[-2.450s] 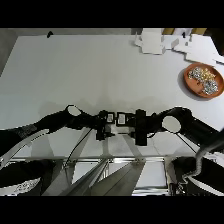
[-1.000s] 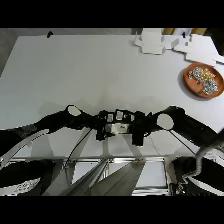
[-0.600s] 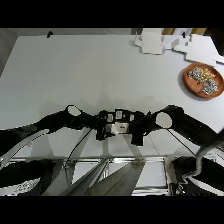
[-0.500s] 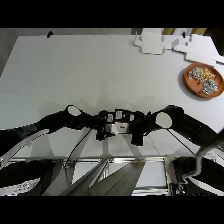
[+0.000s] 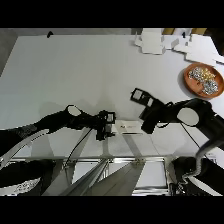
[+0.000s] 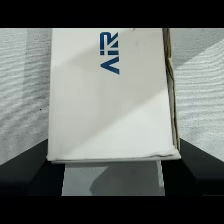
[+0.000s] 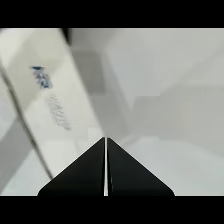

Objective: Fold the box and place the chain.

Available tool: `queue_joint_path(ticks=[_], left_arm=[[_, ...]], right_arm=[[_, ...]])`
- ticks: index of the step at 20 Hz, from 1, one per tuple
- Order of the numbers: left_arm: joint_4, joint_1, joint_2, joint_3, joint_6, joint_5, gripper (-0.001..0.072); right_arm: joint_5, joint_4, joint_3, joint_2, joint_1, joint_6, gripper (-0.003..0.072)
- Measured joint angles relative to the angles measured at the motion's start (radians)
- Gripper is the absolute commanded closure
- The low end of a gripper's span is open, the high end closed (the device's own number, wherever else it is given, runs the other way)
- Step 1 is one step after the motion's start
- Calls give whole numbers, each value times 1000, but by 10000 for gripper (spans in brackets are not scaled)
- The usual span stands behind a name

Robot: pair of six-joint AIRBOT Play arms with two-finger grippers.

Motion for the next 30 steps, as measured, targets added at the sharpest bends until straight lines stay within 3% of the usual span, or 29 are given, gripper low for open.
queue_joint_path(ticks=[6,13,20,30], left_arm=[[1,0,0,0,1,0,502],[2,0,0,0,1,0,502],[2,0,0,0,1,0,502],[2,0,0,0,1,-1,501]], right_arm=[[50,-147,-67,20,-274,295,668],[144,-182,-127,23,-549,410,668],[313,-175,-135,24,-605,463,668],[356,-173,-135,24,-611,473,668]])
